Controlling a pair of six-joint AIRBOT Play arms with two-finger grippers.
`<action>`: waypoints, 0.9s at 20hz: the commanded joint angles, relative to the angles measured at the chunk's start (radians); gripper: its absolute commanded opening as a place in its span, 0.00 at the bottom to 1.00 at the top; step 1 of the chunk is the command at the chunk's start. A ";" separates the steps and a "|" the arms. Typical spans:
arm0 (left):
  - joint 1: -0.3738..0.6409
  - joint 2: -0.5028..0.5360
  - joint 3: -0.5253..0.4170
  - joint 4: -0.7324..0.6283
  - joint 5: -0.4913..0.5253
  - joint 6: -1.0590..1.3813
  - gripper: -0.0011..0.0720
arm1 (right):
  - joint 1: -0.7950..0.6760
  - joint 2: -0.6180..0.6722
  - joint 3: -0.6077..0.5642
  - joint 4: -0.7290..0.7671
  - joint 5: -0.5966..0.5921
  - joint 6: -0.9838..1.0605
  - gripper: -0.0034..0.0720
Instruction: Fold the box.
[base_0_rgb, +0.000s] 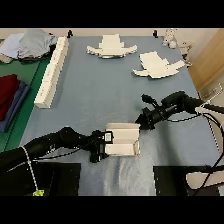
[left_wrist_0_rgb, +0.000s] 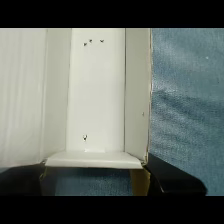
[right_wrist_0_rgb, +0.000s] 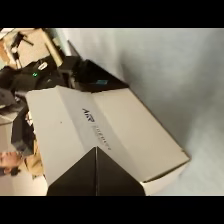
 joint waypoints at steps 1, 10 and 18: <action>0.001 0.000 0.001 0.000 0.000 0.000 0.85 | 0.055 0.024 -0.001 0.007 -0.048 -0.072 0.05; 0.001 0.000 0.001 0.000 0.000 0.000 0.85 | 0.319 0.324 -0.061 -0.247 0.369 -0.189 0.05; 0.001 0.000 0.001 0.000 0.000 0.000 0.85 | 0.547 0.675 -0.293 -0.283 0.764 -0.335 0.05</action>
